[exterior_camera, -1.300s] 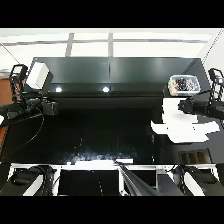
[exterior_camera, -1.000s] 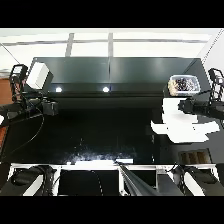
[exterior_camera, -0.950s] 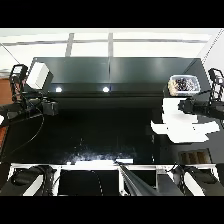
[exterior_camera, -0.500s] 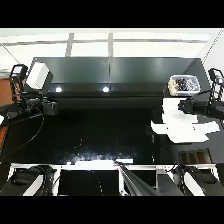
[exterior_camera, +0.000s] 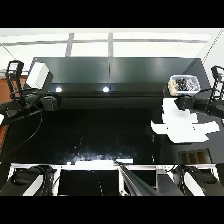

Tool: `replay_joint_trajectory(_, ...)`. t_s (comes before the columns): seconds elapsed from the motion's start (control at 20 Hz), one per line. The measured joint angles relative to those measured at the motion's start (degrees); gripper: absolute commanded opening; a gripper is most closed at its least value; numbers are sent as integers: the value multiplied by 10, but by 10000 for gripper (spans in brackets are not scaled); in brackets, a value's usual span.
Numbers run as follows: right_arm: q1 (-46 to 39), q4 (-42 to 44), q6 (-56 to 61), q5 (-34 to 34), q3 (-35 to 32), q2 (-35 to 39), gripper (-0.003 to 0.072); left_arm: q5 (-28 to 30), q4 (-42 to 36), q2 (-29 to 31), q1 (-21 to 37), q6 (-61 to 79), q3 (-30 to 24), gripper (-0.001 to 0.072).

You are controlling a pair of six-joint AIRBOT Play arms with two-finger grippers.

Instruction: Fold the box and place the chain.

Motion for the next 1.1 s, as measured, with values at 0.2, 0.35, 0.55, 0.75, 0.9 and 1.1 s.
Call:
replay_joint_trajectory(0.2, -53, -116, 56, -35, 9, -25, 719, 15, 0, -12, 0, 0, 0, 709)
replay_joint_trajectory(0.35, -183, -168, 92, -60, 30, -85, 719, 25, 10, -16, 0, 2, 0, 710)
replay_joint_trajectory(0.55, -369, -88, 40, -77, 93, -198, 719, 30, 16, -19, 0, 3, 0, 710)
replay_joint_trajectory(0.75, -478, 3, -125, 29, 184, -330, 710, 31, 16, -22, 0, 2, 0, 710)
replay_joint_trajectory(0.9, -516, 52, -220, 183, 255, -435, 709, 31, 10, -23, -1, 2, 0, 709)
replay_joint_trajectory(1.1, -531, 95, -262, 328, 306, -529, 537, 30, -3, -23, -1, 2, 0, 709)
